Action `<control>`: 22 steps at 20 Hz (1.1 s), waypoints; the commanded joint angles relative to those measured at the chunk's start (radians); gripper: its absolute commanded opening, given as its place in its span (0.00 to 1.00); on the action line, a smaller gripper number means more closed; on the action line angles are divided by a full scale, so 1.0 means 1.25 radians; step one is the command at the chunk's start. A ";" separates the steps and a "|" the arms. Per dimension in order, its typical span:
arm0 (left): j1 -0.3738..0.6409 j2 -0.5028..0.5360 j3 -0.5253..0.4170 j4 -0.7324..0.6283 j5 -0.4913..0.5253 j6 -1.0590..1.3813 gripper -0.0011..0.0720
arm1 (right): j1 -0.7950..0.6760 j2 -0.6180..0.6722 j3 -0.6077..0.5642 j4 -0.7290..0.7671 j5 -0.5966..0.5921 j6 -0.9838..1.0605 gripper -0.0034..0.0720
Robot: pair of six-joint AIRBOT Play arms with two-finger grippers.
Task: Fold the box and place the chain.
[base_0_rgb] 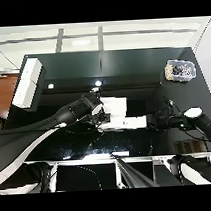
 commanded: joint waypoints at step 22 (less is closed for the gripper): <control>0.000 0.000 0.000 0.005 -0.006 0.000 0.06 | 0.247 -0.034 0.140 0.041 -0.063 0.059 0.93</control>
